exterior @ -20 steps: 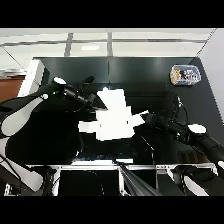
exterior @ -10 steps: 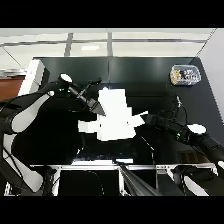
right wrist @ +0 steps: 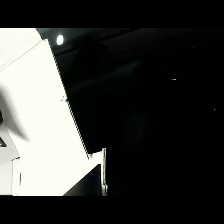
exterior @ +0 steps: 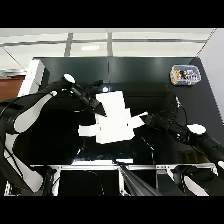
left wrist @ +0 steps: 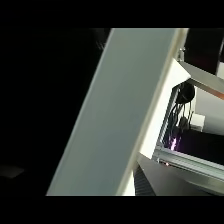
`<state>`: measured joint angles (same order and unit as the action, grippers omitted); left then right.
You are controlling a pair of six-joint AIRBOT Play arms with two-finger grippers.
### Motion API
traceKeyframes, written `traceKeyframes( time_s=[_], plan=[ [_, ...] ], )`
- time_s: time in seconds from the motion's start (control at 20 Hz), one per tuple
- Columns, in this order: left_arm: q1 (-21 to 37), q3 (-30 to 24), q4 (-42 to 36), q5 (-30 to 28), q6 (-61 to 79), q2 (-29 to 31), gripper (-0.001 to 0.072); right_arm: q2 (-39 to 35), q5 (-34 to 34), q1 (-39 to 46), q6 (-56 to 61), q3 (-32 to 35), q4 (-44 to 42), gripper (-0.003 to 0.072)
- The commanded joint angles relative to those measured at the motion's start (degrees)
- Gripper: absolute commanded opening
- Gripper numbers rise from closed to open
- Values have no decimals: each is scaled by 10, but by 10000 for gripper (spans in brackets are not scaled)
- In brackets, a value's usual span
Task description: Fold the box and place the chain.
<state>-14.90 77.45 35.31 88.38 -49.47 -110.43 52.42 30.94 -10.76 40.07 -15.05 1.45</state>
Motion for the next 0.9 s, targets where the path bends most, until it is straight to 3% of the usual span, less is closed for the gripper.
traceKeyframes(
  time_s=[0.0, 0.05, 0.1, 0.15, 0.2, 0.25, 0.3, 0.35, 0.5, 0.65, 0.75, 0.85],
  plan=[
    [-2, 12, 13, 1, 4, 0, 452, 0, 1, -1, 0, 0, 1, 17],
    [-2, 15, 12, 6, 16, 0, 366, 0, 1, -1, 0, 0, 1, 17],
    [-1, 15, 12, 8, 25, 0, 164, 0, 1, -1, 0, 0, 1, 17],
    [0, 15, 9, 11, 37, 0, 28, 0, 2, -1, 0, 0, 1, 18],
    [2, 15, 4, 17, 50, 0, 28, 0, 5, -1, 0, 0, 1, 19],
    [4, 15, -2, 23, 58, 0, 28, 0, 9, -1, 0, 0, 2, 72],
    [7, 15, -4, 25, 63, 0, 28, -1, 11, 0, 0, 0, 5, 363],
    [10, 15, -4, 27, 63, 0, 27, -1, 15, 0, 0, 0, 9, 582],
    [21, 15, -1, 35, 63, 8, 24, -1, 77, 28, 1, -40, 140, 585],
    [16, 8, 18, 35, 79, 54, 22, -1, 188, 60, 44, -147, 331, 584],
    [12, -54, 10, -18, 135, 123, 21, -1, 242, 60, 56, -215, 442, 584],
    [12, -168, -16, -141, 256, 220, 23, -1, 255, 59, 53, -247, 487, 584]
  ],
)
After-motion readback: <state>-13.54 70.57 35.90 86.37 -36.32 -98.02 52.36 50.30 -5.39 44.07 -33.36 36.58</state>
